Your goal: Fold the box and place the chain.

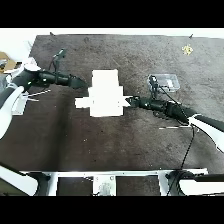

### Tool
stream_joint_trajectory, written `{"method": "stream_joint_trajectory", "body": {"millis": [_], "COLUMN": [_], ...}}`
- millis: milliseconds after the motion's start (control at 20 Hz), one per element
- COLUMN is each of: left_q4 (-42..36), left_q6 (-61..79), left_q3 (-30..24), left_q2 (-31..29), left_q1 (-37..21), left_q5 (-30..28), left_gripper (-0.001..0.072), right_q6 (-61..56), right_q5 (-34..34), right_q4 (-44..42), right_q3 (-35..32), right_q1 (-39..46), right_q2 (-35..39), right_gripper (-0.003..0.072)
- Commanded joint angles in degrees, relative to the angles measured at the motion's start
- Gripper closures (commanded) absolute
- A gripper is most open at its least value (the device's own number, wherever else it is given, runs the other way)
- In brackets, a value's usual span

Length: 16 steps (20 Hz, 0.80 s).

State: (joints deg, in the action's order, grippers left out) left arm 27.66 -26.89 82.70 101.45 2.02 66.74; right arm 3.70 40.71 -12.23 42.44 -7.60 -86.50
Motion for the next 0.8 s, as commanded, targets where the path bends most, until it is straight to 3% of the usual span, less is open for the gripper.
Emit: {"method": "stream_joint_trajectory", "body": {"millis": [0,300,550,750], "left_q4": [3.67,3.50,1.51,-1.03], "left_q6": [-3.04,-2.67,-2.58,-2.51], "left_q3": [10.91,22.86,23.96,23.96], "left_q2": [8.48,17.86,22.38,23.08], "left_q1": [1.86,3.67,4.70,4.72], "left_q5": [3.08,14.60,20.87,22.69], "left_gripper": [0.0222,0.0223,0.0224,0.0225], "right_q6": [2.86,3.04,3.45,4.24], "right_q5": [0.22,0.22,0.20,0.26], "right_q4": [-0.83,0.46,0.46,0.42], "right_q3": [-0.17,-0.17,-0.17,-0.17], "right_q1": [-0.09,-0.07,-0.07,-0.09], "right_q2": [0.04,0.04,0.04,0.04], "right_gripper": [0.0684,0.0684,0.0684,0.0684]}}
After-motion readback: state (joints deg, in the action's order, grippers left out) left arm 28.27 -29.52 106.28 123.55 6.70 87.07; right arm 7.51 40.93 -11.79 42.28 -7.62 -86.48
